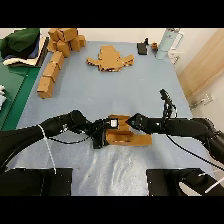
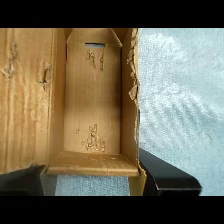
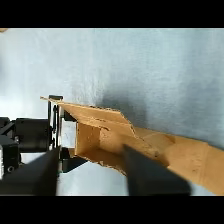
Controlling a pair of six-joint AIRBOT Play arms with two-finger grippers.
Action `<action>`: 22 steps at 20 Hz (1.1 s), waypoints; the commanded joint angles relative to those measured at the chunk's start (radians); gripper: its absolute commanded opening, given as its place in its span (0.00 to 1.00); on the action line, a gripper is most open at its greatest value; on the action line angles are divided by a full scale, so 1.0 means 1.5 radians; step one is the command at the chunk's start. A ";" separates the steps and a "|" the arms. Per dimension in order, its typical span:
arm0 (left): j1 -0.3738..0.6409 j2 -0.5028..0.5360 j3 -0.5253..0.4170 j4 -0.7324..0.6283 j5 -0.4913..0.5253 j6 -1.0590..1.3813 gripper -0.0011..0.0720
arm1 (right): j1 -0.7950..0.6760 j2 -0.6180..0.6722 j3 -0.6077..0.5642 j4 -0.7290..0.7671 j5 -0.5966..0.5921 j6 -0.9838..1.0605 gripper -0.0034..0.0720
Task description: Fold the box.
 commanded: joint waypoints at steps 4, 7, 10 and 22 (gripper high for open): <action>0.000 -0.001 -0.001 0.001 0.004 -0.003 0.63 | 0.020 -0.068 0.001 0.040 0.018 0.024 0.08; 0.000 -0.004 0.000 0.001 0.004 -0.003 0.63 | 0.021 -0.127 0.038 0.040 0.048 -0.035 0.07; -0.001 -0.005 0.000 0.000 0.003 -0.003 0.63 | 0.021 -0.219 0.102 0.033 0.050 -0.093 0.07; 0.000 -0.005 0.000 -0.001 0.004 -0.020 0.63 | 0.058 -0.431 0.189 0.008 0.029 -0.197 0.05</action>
